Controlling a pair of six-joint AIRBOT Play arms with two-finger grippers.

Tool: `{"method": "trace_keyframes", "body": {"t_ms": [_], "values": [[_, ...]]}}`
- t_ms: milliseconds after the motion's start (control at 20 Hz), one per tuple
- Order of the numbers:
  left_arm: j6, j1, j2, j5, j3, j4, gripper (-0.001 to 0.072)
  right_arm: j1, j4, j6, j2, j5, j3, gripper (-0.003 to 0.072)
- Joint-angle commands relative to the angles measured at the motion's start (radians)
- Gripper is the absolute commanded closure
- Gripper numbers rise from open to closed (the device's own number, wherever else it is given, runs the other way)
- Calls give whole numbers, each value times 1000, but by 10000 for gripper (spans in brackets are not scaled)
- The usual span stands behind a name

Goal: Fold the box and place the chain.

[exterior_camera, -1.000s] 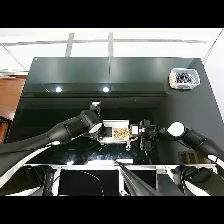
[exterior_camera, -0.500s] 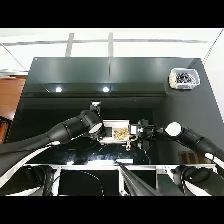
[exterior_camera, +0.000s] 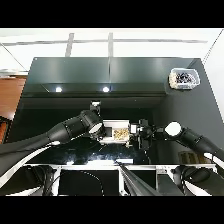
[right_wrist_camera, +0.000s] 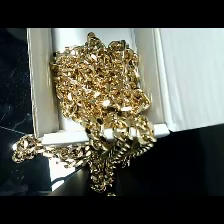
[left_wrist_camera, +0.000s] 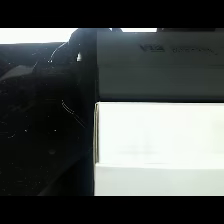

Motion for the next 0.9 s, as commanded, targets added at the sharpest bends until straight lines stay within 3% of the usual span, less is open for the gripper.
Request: {"method": "trace_keyframes", "body": {"t_ms": [0, 200, 350, 500, 650, 850], "values": [[0, 1, 0, -2, 0, 0, 679, 0, 4, 37, 8, 8, 1, 647], [0, 1, 0, -2, 0, 0, 679, -12, -6, 165, 67, 17, 5, 648], [0, 1, 0, 0, 0, 0, 679, -58, -95, 325, 154, 62, 20, 648], [0, 1, 0, 0, 0, 0, 679, -110, -143, 499, 253, 222, 70, 649], [0, 1, 0, 0, 0, 0, 679, -136, -128, 590, 324, 365, 144, 648], [0, 1, 0, 0, 0, 0, 679, -132, 27, 620, 357, 415, 233, 648]]}}
